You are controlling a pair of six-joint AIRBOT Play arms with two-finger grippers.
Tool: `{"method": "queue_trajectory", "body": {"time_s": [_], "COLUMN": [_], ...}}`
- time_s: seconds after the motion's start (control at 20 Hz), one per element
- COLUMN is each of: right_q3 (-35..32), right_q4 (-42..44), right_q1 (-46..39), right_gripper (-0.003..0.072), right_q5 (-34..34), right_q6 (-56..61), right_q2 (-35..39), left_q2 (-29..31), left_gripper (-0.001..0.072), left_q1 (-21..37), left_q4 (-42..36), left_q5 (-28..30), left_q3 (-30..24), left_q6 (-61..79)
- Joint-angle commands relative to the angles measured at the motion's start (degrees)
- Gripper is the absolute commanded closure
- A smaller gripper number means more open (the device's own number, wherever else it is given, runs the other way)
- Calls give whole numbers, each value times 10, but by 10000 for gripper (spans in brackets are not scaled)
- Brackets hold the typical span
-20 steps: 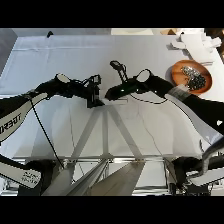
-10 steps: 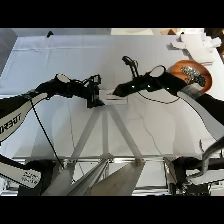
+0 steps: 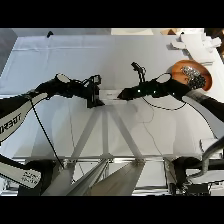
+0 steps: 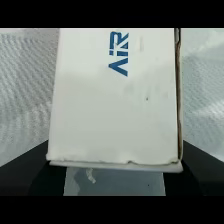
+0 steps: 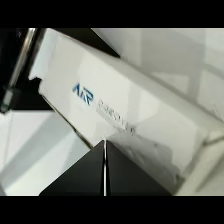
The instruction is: Fold the box and place the chain.
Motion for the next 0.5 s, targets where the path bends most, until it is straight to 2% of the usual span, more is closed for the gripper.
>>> {"method": "queue_trajectory", "body": {"time_s": [0.0,0.2,0.3,0.45], "right_q3": [16,28,28,28], "right_q4": [8,-6,-76,-249], "right_q1": [-10,-76,-119,-172], "right_gripper": [675,674,674,674], "right_q5": [-2,4,30,109], "right_q6": [-9,12,64,149], "right_q2": [52,175,236,312], "left_q2": [0,0,0,0], "left_gripper": [596,596,596,596], "left_q1": [0,0,0,0], "left_q4": [0,0,0,0], "left_q5": [0,0,0,0], "left_q3": [0,0,0,0], "left_q6": [1,1,1,1]}}
